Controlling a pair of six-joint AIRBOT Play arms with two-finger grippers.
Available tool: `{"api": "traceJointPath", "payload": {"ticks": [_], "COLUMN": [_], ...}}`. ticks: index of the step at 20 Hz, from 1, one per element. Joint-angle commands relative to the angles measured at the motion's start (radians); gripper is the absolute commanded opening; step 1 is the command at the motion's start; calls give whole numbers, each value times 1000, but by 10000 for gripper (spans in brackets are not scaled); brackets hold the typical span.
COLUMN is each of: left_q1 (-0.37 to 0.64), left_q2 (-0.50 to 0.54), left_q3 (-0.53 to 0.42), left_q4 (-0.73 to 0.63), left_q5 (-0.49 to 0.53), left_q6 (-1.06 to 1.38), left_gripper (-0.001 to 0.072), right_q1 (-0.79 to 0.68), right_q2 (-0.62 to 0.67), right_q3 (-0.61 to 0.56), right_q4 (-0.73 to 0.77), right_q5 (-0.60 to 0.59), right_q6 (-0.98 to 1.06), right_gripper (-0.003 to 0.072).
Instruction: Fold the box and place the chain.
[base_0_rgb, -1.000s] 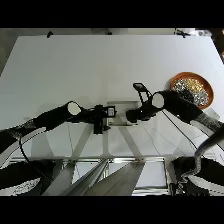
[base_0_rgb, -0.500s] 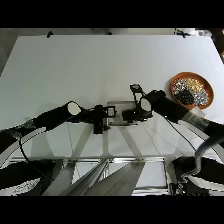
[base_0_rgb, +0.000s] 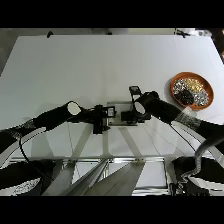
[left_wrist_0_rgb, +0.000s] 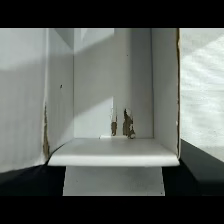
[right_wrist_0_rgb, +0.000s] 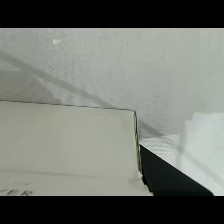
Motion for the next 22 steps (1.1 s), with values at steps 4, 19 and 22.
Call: {"api": "traceJointPath", "payload": {"ticks": [4,19,22], "left_q1": [0,0,0], "left_q2": [1,1,1], "left_q3": [0,0,0], "left_q4": [-2,-2,-2], "left_q5": [0,-3,-3], "left_q6": [-2,-2,-2], "left_gripper": [205,205,205], "right_q1": [6,-35,-35], "right_q2": [-3,98,101], "right_q3": [0,7,7], "right_q4": [0,-3,-19], "right_q5": [53,42,70], "right_q6": [24,-5,-6], "right_gripper": [11,487,395]}}
